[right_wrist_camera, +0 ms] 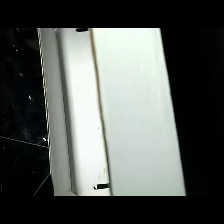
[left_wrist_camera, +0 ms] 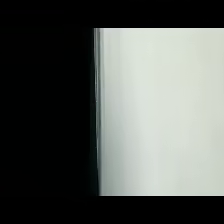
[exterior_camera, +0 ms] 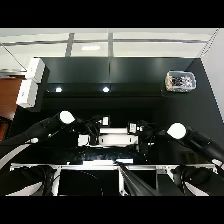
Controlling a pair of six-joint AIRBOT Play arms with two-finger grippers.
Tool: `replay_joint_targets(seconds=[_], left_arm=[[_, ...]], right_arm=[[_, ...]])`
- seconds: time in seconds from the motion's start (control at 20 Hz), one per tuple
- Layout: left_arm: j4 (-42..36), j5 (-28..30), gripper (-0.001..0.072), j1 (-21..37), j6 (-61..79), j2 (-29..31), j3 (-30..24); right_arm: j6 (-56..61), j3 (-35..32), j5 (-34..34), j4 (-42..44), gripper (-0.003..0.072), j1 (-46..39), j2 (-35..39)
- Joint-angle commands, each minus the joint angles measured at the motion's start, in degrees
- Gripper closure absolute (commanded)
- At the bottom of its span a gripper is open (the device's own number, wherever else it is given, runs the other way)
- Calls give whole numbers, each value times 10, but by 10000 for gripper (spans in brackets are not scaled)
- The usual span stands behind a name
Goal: Fold the box and place the chain.
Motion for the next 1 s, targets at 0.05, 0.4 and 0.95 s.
replay_joint_targets(seconds=[0.05,0.4,0.95], left_arm=[[0,3,679,0,0,0,1],[0,3,679,0,0,0,1],[0,3,679,0,0,0,1]], right_arm=[[-103,-3,4,23,58,-7,-37],[-103,-19,-8,21,58,-15,-43],[-106,-27,-35,41,58,-14,-44]])
